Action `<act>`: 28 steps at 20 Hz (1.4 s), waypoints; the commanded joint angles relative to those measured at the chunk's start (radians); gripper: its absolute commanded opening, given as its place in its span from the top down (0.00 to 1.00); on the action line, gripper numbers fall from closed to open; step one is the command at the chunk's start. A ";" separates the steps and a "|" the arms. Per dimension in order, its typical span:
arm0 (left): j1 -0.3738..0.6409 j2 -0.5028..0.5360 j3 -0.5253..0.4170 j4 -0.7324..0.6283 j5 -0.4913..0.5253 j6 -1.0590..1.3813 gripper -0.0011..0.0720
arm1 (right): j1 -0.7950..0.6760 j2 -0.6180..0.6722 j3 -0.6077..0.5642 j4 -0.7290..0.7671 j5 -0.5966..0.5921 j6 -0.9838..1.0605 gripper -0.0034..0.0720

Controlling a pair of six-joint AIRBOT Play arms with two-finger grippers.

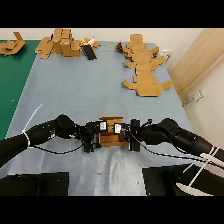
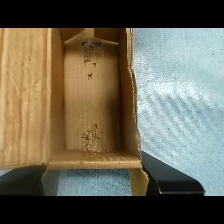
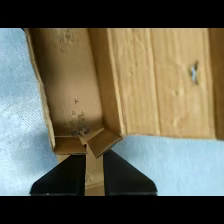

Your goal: Fold the box.

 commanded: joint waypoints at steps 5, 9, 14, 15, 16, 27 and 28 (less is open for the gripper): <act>0.000 0.000 0.001 0.000 0.000 0.000 0.30 | 0.073 -0.006 0.000 0.008 0.108 -0.035 0.75; 0.000 0.000 0.001 0.000 0.000 0.000 0.30 | 0.078 -0.008 -0.001 0.022 0.131 -0.035 0.53; 0.000 0.000 0.001 0.000 0.000 0.000 0.30 | 0.079 -0.020 -0.001 0.031 0.129 -0.035 0.26; 0.000 0.000 0.001 0.000 0.000 0.000 0.30 | 0.078 -0.020 -0.001 0.030 0.127 -0.035 0.26; 0.000 0.000 0.001 0.000 0.000 0.000 0.30 | 0.078 -0.019 -0.001 0.030 0.127 -0.035 0.26; 0.000 0.000 0.001 0.000 0.000 0.000 0.30 | -0.075 0.073 -0.001 -0.013 -0.089 0.016 0.63; 0.000 0.000 0.001 0.000 0.000 0.000 0.30 | -0.102 0.095 -0.001 -0.011 -0.095 0.053 0.67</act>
